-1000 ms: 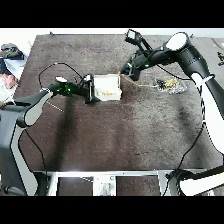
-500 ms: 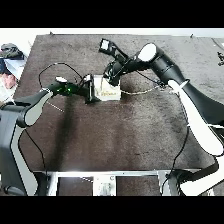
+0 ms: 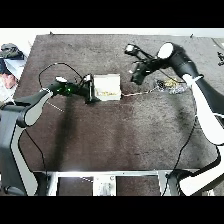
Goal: Fold the box and place the chain.
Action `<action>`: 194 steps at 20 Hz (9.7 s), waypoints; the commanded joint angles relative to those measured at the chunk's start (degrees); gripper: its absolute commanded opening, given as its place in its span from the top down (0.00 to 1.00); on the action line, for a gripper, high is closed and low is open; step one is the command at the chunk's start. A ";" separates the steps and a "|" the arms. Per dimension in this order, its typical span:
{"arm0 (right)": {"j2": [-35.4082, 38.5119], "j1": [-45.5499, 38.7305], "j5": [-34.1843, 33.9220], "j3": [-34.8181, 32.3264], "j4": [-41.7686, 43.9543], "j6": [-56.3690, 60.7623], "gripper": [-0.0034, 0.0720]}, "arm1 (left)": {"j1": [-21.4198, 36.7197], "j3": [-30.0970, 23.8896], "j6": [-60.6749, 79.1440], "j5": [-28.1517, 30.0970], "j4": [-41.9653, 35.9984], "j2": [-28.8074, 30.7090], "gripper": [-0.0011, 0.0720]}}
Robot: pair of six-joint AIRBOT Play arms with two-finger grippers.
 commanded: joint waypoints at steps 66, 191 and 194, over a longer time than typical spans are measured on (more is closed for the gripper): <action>2.82 10.75 -16.22 -0.02 -1.57 9.35 0.67 | 0.02 0.02 0.00 -0.02 0.02 -0.02 0.56; -1.09 -1.57 16.33 3.39 51.30 -14.51 0.98 | 0.02 0.02 0.00 0.04 0.02 -0.02 0.57; 12.04 -3.30 7.28 -13.46 51.06 -15.28 0.98 | 0.02 0.04 0.00 0.07 0.02 -0.02 0.56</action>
